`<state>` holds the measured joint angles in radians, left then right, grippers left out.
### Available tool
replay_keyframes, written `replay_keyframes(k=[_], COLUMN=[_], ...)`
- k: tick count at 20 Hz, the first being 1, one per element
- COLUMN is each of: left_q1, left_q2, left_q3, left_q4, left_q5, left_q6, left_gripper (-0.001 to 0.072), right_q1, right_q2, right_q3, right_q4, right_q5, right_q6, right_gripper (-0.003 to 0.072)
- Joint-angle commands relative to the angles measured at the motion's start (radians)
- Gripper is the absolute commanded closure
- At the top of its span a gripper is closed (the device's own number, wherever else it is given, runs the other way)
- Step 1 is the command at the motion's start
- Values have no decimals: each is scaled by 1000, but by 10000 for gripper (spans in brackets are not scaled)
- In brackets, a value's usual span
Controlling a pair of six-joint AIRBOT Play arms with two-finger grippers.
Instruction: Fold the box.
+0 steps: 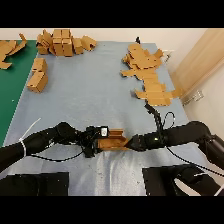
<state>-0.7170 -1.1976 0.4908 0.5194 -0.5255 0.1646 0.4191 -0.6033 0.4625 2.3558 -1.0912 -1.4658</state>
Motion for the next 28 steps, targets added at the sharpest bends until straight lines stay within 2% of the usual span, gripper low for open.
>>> replay_keyframes(k=[1,2,4,6,7,11,16,21,28], left_q1=[0,0,0,0,0,0,0,0,0], left_q2=[0,0,0,0,0,0,0,0,0], left_q3=[0,0,0,0,0,0,0,0,0], left_q4=[0,0,0,0,0,0,0,0,0], left_q5=[1,1,1,1,1,2,1,0,0], left_q6=[0,0,0,0,0,0,0,0,0], left_gripper=[348,347,347,347,347,347,347,347,347], right_q1=[0,-3,-57,-143,-171,-242,-262,-249,-249], right_q2=[-93,-142,-277,-443,-511,-692,-856,-879,-879], right_q3=[-6,-6,-5,21,44,136,142,142,142], right_q4=[60,103,345,585,616,622,595,578,511], right_q5=[95,114,94,-29,-67,-96,-112,-135,-21], right_q6=[-5,-42,-306,-628,-686,-770,-821,-871,-872], right_gripper=[689,689,692,692,692,691,692,691,691])
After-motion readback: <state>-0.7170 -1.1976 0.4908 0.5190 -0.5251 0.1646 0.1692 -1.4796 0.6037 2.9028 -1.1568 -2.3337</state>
